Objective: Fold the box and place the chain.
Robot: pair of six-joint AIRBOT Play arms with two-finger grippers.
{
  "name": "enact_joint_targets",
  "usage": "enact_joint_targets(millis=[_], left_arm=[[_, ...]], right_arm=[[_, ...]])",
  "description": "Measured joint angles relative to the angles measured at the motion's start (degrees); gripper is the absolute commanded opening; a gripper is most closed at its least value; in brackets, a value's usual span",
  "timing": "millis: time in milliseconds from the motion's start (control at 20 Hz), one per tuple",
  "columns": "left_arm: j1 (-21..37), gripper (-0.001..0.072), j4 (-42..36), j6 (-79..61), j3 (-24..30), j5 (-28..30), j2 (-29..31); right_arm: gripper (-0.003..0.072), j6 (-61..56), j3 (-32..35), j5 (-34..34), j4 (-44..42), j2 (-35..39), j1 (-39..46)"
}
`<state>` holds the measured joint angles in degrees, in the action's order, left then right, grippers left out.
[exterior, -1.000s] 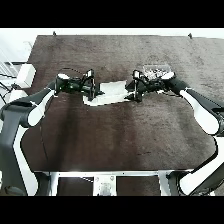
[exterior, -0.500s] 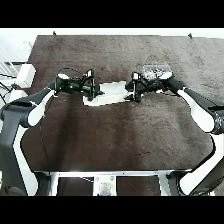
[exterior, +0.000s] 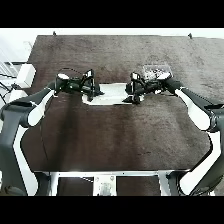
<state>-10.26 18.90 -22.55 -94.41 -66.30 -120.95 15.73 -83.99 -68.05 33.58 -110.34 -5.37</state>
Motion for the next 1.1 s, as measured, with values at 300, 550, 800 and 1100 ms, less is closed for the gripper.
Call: enact_joint_targets(millis=[300,550,800,1100], left_arm=[[0.0,0.0020,0.0,0.0,0.0,0.0,0.0],[0.0,0.0020,-0.1,0.0,0.0,0.0,0.0],[0.0,0.0020,-0.1,0.0,0.0,0.1,0.0],[0.0,0.0020,-0.1,0.0,0.0,0.0,0.0]], right_arm=[[0.0616,-0.5,0.0,0.0,-0.2,-1.6,-0.9],[0.0616,-0.5,-0.2,0.3,0.0,-2.4,-0.9],[0.0616,-0.4,-2.1,0.0,0.3,-3.8,-0.9],[0.0616,-0.6,-3.3,-0.4,0.4,-4.9,-0.9]])
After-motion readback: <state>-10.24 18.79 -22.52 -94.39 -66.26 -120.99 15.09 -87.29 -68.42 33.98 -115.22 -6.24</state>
